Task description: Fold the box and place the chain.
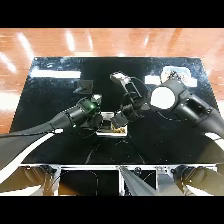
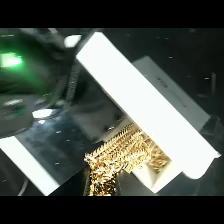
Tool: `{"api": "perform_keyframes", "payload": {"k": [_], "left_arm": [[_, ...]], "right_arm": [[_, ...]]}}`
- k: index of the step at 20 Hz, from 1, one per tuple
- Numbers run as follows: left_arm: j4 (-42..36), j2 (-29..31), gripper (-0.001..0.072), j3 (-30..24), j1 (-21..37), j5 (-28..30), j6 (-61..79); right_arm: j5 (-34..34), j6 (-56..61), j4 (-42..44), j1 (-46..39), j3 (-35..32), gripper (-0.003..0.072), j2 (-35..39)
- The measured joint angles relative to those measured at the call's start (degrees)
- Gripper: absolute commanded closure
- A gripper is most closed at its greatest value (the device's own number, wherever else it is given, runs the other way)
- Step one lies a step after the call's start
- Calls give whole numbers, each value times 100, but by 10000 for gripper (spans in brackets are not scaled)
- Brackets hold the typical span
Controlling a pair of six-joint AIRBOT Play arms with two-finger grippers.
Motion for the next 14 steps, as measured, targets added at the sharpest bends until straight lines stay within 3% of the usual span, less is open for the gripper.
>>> {"api": "perform_keyframes", "payload": {"k": [4, 5, 6, 7, 14], "left_arm": [[0, 0, 686, 0, 0, 0, 0], [0, 0, 686, 0, 0, 0, 0], [-2, 0, 686, 0, 0, 0, 0], [-2, 0, 686, 0, 0, 0, 0], [-2, 0, 686, 0, 0, 0, 0]], "right_arm": [[-70, 114, -450, -7, -2, 655, -225], [-103, 151, -535, -7, -2, 448, -251], [-96, 179, -586, -7, -2, 136, -269], [-87, 192, -614, -7, 0, 88, -282], [415, 212, -778, -321, -2, 88, -105]]}}
